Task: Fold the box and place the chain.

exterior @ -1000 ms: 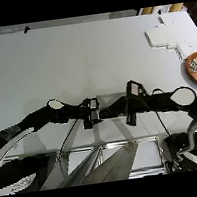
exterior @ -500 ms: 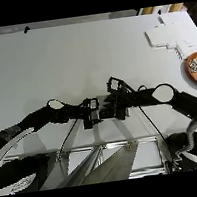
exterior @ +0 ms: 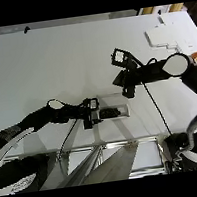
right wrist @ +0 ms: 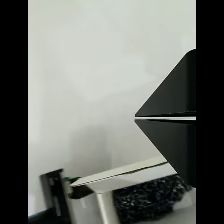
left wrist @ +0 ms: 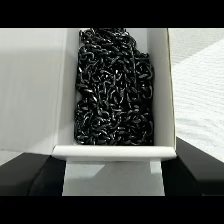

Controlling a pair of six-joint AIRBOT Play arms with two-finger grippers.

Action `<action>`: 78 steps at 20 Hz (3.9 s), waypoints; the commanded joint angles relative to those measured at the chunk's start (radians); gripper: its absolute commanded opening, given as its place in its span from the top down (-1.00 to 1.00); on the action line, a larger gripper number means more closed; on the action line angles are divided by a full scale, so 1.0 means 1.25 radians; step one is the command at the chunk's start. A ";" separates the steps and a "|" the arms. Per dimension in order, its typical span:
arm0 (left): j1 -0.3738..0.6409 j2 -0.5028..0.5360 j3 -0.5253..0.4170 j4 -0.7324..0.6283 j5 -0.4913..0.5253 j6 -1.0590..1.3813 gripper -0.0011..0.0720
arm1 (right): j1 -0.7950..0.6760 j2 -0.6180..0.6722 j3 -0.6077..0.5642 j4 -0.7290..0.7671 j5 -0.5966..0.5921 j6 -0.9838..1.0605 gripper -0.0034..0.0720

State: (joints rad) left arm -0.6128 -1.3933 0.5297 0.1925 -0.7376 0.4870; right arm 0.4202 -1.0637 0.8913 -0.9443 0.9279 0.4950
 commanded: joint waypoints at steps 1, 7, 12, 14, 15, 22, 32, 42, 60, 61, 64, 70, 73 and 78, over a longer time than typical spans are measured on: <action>0.000 0.000 0.000 0.000 0.000 0.000 0.07 | 0.013 -0.035 -0.013 -0.049 0.053 0.023 0.86; 0.000 0.000 0.000 0.000 0.000 0.000 0.07 | 0.065 -0.027 -0.074 -0.064 0.047 0.023 0.58; 0.000 0.000 0.000 0.000 0.000 0.000 0.07 | 0.142 0.028 -0.077 -0.071 0.005 0.016 0.21; 0.000 0.000 0.000 0.000 0.000 0.000 0.07 | 0.175 0.028 -0.086 -0.096 -0.010 0.016 0.21; 0.000 0.000 0.000 0.000 0.000 0.000 0.07 | 0.190 0.028 -0.096 -0.107 -0.013 0.016 0.21; 0.000 0.000 0.000 0.000 0.000 0.000 0.07 | 0.253 0.028 -0.132 -0.129 -0.007 0.015 0.21; 0.000 0.000 0.000 0.000 0.000 0.000 0.07 | 0.282 0.026 -0.148 -0.179 -0.080 0.004 0.21; 0.000 0.000 0.000 0.000 0.000 0.000 0.07 | 0.282 0.025 -0.148 -0.202 -0.091 0.004 0.49; 0.000 0.000 0.000 0.000 0.000 0.000 0.07 | 0.282 0.022 -0.177 -0.187 -0.061 0.004 0.28; 0.000 0.000 0.000 0.000 0.000 0.000 0.07 | 0.282 0.023 -0.177 -0.180 -0.058 0.004 0.13; 0.000 0.000 0.000 0.000 0.000 0.000 0.07 | 0.282 0.044 -0.177 -0.174 -0.056 0.005 0.05; 0.000 0.000 0.000 0.000 0.000 0.000 0.07 | 0.282 0.106 -0.177 -0.175 -0.065 0.005 0.38; 0.000 0.000 0.000 0.000 0.000 0.000 0.07 | 0.254 0.103 -0.177 -0.164 -0.065 0.005 0.86; 0.000 0.000 0.000 0.000 0.000 0.000 0.07 | 0.212 0.075 -0.186 -0.109 -0.026 -0.002 0.86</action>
State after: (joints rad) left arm -0.6128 -1.3933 0.5297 0.1921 -0.7376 0.4870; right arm 0.7048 -0.9546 0.6674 -1.1255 0.8658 0.5007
